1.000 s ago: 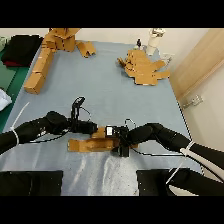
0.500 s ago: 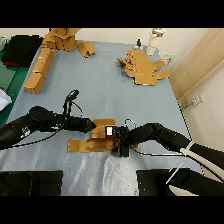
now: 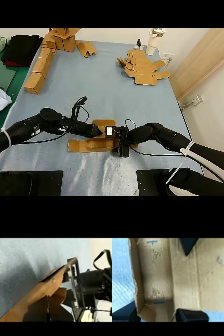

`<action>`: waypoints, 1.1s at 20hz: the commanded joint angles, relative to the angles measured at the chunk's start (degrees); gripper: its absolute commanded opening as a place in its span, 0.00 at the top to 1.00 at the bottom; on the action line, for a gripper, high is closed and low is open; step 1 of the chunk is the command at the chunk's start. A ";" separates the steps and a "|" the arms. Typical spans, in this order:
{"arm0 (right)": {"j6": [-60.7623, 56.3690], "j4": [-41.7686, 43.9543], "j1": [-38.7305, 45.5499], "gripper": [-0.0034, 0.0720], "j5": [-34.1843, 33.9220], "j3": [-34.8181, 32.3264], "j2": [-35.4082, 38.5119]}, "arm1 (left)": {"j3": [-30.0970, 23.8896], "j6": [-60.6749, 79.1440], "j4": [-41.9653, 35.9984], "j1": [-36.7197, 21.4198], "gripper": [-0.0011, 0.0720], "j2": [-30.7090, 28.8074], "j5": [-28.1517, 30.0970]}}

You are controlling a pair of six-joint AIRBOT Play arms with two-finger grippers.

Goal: Fold the box.

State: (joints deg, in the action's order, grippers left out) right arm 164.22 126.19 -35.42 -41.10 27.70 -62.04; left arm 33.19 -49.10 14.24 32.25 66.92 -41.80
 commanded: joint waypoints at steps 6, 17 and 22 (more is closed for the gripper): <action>-0.04 0.02 -0.04 0.29 0.04 -0.04 -0.02 | 0.57 -5.99 5.57 0.52 0.97 4.81 1.70; -0.04 0.02 -0.04 0.29 0.02 -0.04 -0.02 | 2.89 0.20 8.02 -0.50 0.97 3.39 2.32; -0.04 0.02 -0.04 0.29 0.04 -0.04 -0.02 | 3.67 12.39 13.92 -3.17 0.97 -7.21 -0.26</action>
State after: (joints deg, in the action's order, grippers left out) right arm 164.18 126.19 -35.42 -41.12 27.68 -62.04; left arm 36.45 -45.82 25.30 29.98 64.73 -39.79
